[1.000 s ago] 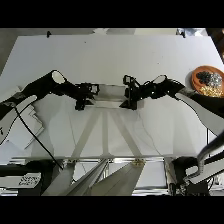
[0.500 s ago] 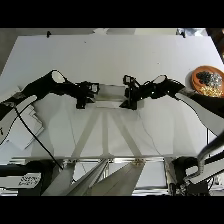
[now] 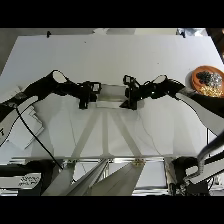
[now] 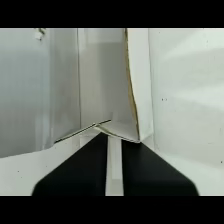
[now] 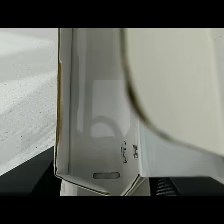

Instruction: Fold the box and place the chain.

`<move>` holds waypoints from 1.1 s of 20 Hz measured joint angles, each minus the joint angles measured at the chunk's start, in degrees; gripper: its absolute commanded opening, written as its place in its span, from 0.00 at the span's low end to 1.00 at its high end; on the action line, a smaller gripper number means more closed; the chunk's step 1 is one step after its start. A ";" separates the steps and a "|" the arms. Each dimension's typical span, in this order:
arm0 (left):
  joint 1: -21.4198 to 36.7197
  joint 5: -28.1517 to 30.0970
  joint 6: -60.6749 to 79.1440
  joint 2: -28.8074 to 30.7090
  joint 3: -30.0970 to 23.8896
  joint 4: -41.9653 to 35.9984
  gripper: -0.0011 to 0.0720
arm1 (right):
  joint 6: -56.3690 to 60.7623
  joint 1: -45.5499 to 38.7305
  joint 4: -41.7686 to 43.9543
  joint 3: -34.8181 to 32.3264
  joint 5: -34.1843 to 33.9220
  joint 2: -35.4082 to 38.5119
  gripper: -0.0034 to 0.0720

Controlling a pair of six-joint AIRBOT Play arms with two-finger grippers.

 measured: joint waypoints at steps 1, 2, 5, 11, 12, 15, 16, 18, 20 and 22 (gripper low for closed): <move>-0.02 -0.20 0.02 0.00 0.00 -0.94 0.38 | -0.02 0.00 -0.04 0.02 0.00 0.00 0.53; -0.02 -0.33 0.02 -0.02 0.00 -1.66 0.42 | 0.00 0.00 -0.04 0.02 0.00 0.00 0.53; -0.04 -0.39 0.04 -0.09 0.00 -3.69 0.42 | 0.07 -0.02 -0.02 0.02 0.02 0.00 0.53; -0.11 -0.66 -0.42 -1.73 0.00 -5.55 0.37 | 0.13 0.00 0.00 0.02 -0.02 0.00 0.53; -0.11 -0.68 -0.42 -1.95 0.00 -5.66 0.29 | 0.15 0.00 0.00 0.02 -0.02 0.00 0.53; -0.07 -0.70 -0.46 -1.97 0.00 -5.70 0.04 | 0.26 0.00 0.09 0.02 -0.09 0.00 0.53; 0.07 -0.79 -0.46 -1.64 0.00 -5.64 0.03 | 0.33 0.00 0.20 0.00 -0.17 -0.02 0.53; 0.76 -1.29 -0.48 -0.52 0.00 -5.22 0.03 | 0.39 0.02 0.24 0.00 -0.17 -0.02 0.53; 2.12 -2.99 -0.48 1.22 0.00 -5.01 0.03 | 0.39 0.04 0.24 0.00 -0.17 -0.02 0.53; 4.37 -6.29 -0.63 3.56 0.00 -4.85 0.02 | 0.37 0.04 0.22 0.00 -0.17 -0.04 0.53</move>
